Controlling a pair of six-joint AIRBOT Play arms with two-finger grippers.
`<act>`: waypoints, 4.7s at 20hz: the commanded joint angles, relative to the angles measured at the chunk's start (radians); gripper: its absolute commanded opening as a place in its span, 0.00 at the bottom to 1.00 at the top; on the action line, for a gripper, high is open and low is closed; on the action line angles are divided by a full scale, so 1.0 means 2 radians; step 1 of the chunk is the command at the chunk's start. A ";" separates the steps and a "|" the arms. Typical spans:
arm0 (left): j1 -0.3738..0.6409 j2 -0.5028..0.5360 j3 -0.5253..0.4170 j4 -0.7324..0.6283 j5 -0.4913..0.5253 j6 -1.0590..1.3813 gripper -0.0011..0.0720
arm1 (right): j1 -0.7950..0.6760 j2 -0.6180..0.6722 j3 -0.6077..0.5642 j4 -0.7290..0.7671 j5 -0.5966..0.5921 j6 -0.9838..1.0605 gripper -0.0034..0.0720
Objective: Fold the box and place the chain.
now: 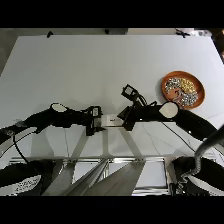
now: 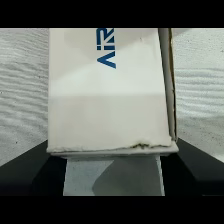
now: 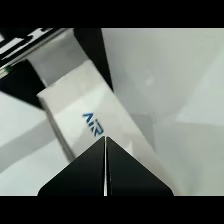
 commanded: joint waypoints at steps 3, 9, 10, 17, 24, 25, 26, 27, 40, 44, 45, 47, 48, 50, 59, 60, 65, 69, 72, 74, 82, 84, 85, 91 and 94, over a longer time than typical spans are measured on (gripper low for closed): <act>0.000 0.000 0.000 0.000 0.001 0.001 0.22 | -0.050 0.037 0.000 -0.069 0.080 0.037 0.05; 0.000 0.000 0.000 0.001 0.001 0.001 0.22 | -0.050 0.035 -0.019 -0.080 0.096 0.037 0.05; 0.000 0.000 0.000 0.000 0.001 0.001 0.22 | -0.050 0.033 -0.022 -0.080 0.096 0.037 0.05; 0.000 0.000 0.000 0.000 0.001 0.001 0.22 | -0.050 0.000 -0.026 -0.080 0.080 0.037 0.05; 0.000 0.000 0.000 0.000 0.001 0.001 0.22 | -0.050 0.000 -0.026 -0.079 0.081 0.037 0.05; 0.000 0.000 0.000 0.000 0.001 0.001 0.22 | -0.050 0.002 -0.025 -0.079 0.083 0.037 0.06; 0.000 0.000 0.000 0.000 0.001 0.001 0.22 | -0.050 0.008 -0.024 -0.077 0.087 0.037 0.06; 0.000 0.000 0.000 0.000 0.001 0.001 0.22 | -0.050 0.018 -0.021 -0.078 0.092 0.037 0.06; 0.000 0.000 0.000 0.000 0.001 0.001 0.22 | -0.050 0.142 0.000 -0.284 0.209 0.363 0.06; 0.000 0.000 0.000 0.000 0.001 0.001 0.22 | -0.050 0.161 0.000 -0.363 0.301 0.422 0.05; 0.000 0.000 0.000 0.000 0.001 0.001 0.22 | -0.050 0.169 0.000 -0.366 0.307 0.428 0.05; 0.000 0.000 0.000 0.000 0.001 0.001 0.22 | -0.050 0.179 0.000 -0.366 0.307 0.429 0.06; 0.000 0.000 0.000 0.000 0.001 0.001 0.22 | -0.050 0.181 0.000 -0.366 0.307 0.429 0.06; 0.000 0.000 0.000 0.000 0.001 0.001 0.22 | -0.050 0.182 0.000 -0.366 0.307 0.429 0.06; 0.000 0.000 0.000 -0.003 -0.019 0.001 0.22 | -0.050 0.182 0.000 -0.364 0.299 0.431 0.06; 0.000 0.000 0.000 -0.003 -0.029 0.001 0.22 | -0.050 0.182 0.000 -0.364 0.299 0.430 0.06; 0.000 0.000 0.000 -0.003 -0.074 0.001 0.22 | -0.050 0.182 0.000 -0.360 0.285 0.444 0.06; 0.000 0.000 0.000 -0.008 -0.059 0.003 0.03 | -0.050 0.182 0.000 -0.358 0.280 0.444 0.06; 0.014 0.005 0.000 -0.013 -0.051 -0.014 0.02 | -0.050 0.182 0.000 -0.358 0.280 0.444 0.06; 0.038 0.027 0.000 -0.012 -0.051 -0.064 0.02 | -0.050 0.182 0.000 -0.358 0.279 0.443 0.06; 0.265 0.194 0.000 0.131 0.030 -0.341 0.02 | -0.050 0.182 0.000 -0.358 0.277 0.443 0.06; 0.323 0.223 0.000 0.224 0.065 -0.421 0.02 | -0.050 0.182 0.000 -0.356 0.277 0.443 0.06; 0.348 0.230 0.000 0.283 0.072 -0.466 0.02 | -0.050 0.182 0.000 -0.352 0.277 0.443 0.06; 0.457 0.217 -0.012 0.531 0.058 -0.759 0.02 | -0.050 0.182 0.000 -0.323 0.277 0.444 0.06; 0.466 0.204 -0.016 0.558 0.024 -0.772 0.02 | -0.050 0.182 0.000 -0.323 0.277 0.444 0.06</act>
